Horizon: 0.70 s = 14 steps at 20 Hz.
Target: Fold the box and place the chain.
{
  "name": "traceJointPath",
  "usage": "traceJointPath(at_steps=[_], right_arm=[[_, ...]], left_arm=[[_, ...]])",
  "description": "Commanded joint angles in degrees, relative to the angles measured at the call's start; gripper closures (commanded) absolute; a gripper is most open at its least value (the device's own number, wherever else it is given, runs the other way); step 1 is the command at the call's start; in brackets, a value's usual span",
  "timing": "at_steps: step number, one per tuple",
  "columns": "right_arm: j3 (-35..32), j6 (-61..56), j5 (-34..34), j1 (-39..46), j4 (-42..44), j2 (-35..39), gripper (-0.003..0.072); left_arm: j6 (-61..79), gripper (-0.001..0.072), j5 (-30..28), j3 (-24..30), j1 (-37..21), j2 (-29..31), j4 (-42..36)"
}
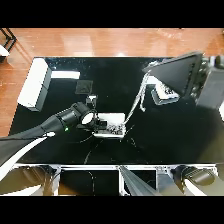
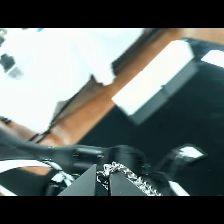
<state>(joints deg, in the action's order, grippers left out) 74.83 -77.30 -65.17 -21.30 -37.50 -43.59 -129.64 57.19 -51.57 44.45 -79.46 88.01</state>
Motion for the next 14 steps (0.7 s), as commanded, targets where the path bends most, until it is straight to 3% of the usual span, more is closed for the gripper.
traceJointPath(at_steps=[1, 7, 14], right_arm=[[0.02, -1.14, 3.58, -5.64, -1.25, -0.85, 0.0663], [0.02, -1.11, 6.21, -12.22, -8.52, -8.11, 0.0663], [0.02, -1.16, 6.75, -12.39, -12.2, -12.11, 0.0663]], left_arm=[[0.0, 0.0683, 0.04, -0.04, 0.0, 0.0, -0.02], [0.0, 0.0683, 0.02, -0.04, 0.0, 0.0, -0.02], [-0.02, 0.0683, 0.0, -0.04, 0.0, 0.0, -0.02]])
